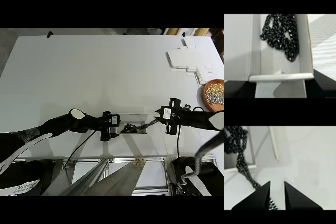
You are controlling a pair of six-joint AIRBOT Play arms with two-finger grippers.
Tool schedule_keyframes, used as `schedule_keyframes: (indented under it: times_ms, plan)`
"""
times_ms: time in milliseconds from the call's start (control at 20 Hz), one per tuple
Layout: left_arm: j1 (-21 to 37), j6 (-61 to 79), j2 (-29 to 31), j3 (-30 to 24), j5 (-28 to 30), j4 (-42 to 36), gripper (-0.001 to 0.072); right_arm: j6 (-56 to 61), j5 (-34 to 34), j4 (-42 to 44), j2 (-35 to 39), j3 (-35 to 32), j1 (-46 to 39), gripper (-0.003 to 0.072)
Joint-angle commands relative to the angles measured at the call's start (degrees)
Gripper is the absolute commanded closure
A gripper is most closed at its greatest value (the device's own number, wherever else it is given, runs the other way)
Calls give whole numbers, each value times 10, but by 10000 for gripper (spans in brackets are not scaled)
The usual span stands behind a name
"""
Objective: Fold the box and place the chain.
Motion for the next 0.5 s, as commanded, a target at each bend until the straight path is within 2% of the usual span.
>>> schedule_keyframes:
  times_ms: [0, 300, 450]
  plan:
    - [0, 0, 0, 0, 0, 0, 505, -21, 2, -7, -61, 0, -14, 489]
    - [0, 0, 0, 0, 0, 0, 505, -65, 6, -10, -182, -1, 2, 511]
    - [0, 0, 0, 0, 0, 0, 505, -79, 7, -12, -205, -1, 2, 511]
